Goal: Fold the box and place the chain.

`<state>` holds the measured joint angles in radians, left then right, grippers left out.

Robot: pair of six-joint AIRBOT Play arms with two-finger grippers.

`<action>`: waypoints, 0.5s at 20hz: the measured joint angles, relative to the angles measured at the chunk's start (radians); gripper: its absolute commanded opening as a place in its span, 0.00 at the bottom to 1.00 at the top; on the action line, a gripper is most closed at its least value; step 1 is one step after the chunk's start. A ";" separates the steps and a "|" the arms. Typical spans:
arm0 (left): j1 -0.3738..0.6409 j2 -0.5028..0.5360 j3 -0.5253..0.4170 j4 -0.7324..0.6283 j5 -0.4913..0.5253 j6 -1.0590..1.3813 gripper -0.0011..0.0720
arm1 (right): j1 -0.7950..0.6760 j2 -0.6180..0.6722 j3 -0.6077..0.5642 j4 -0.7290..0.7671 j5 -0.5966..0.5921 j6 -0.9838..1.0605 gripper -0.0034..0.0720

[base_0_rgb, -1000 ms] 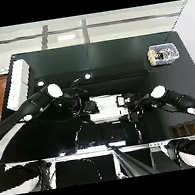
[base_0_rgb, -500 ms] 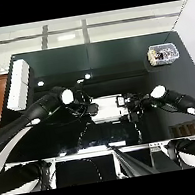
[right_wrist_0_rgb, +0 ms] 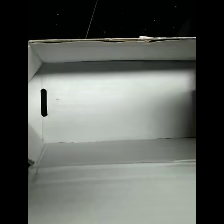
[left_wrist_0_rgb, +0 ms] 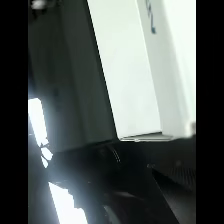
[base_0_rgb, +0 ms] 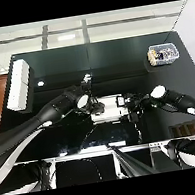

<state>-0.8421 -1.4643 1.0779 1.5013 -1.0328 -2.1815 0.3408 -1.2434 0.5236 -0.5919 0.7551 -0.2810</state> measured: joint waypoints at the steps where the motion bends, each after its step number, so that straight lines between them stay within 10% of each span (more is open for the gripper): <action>1: -0.007 -0.008 0.006 0.006 -0.006 -0.026 0.77 | 0.000 0.000 0.000 0.000 0.000 0.000 0.22; 9: -0.025 -0.051 0.023 0.023 -0.079 -0.145 0.76 | 0.000 0.000 0.000 0.000 0.000 0.000 0.22; 10: -0.025 -0.055 0.023 0.025 -0.078 -0.155 0.59 | 0.000 0.000 0.000 0.000 0.000 0.000 0.22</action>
<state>-0.8673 -1.5188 1.1011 1.5261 -1.1107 -2.3363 0.3408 -1.2434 0.5236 -0.5919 0.7555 -0.2810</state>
